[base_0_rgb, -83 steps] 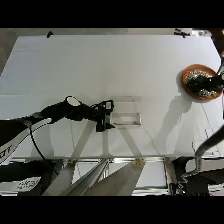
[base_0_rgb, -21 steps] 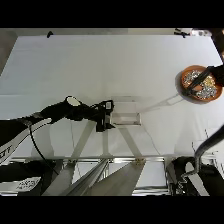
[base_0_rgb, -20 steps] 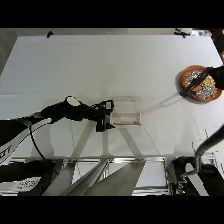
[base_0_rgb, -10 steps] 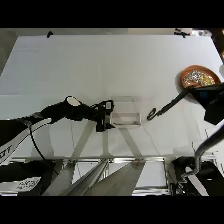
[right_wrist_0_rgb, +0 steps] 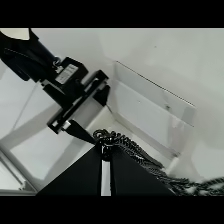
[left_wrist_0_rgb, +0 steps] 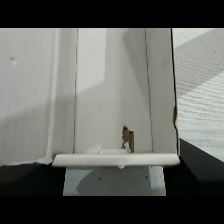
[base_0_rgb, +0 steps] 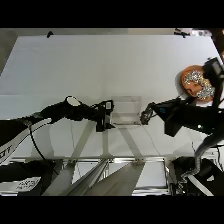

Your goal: Fold the box and place the chain.

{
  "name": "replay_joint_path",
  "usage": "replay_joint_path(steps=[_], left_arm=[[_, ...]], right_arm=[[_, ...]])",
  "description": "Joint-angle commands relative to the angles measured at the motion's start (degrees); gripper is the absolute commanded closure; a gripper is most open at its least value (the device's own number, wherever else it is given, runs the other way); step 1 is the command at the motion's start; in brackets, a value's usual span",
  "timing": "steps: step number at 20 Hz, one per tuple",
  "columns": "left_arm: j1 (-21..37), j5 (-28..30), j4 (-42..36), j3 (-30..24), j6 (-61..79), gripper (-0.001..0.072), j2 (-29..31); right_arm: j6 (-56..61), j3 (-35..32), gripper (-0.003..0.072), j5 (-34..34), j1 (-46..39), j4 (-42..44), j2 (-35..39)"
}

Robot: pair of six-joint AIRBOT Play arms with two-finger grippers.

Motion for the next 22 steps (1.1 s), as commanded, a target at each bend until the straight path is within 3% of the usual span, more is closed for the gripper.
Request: replay_joint_path(steps=[1,4,9,20,21,22], left_arm=[[0.0,0.0,0.0,0.0,0.0,0.0316,0.0],[0.0,0.0,0.0,0.0,0.0,0.0316,0.0],[0.0,0.0,0.0,0.0,0.0,0.0316,0.0],[0.0,0.0,0.0,0.0,0.0,0.0316,0.0],[0.0,0.0,0.0,0.0,0.0,0.0316,0.0],[0.0,0.0,0.0,0.0,0.0,0.0316,0.0]], right_arm=[[4.1,-3.0,0.0676,-9.9,7.8,-3.5,-4.2],[5.6,-3.0,0.0676,-14.3,11.8,-5.2,-10.7],[10.2,-3.0,0.0675,-14.7,16.1,-5.2,-19.9],[16.0,-3.2,0.0673,-17.6,16.7,-5.3,-34.8],[16.0,-3.2,0.0657,-18.5,16.7,-5.0,-35.8],[16.0,-3.2,0.0550,-19.3,16.7,-5.0,-36.3]])
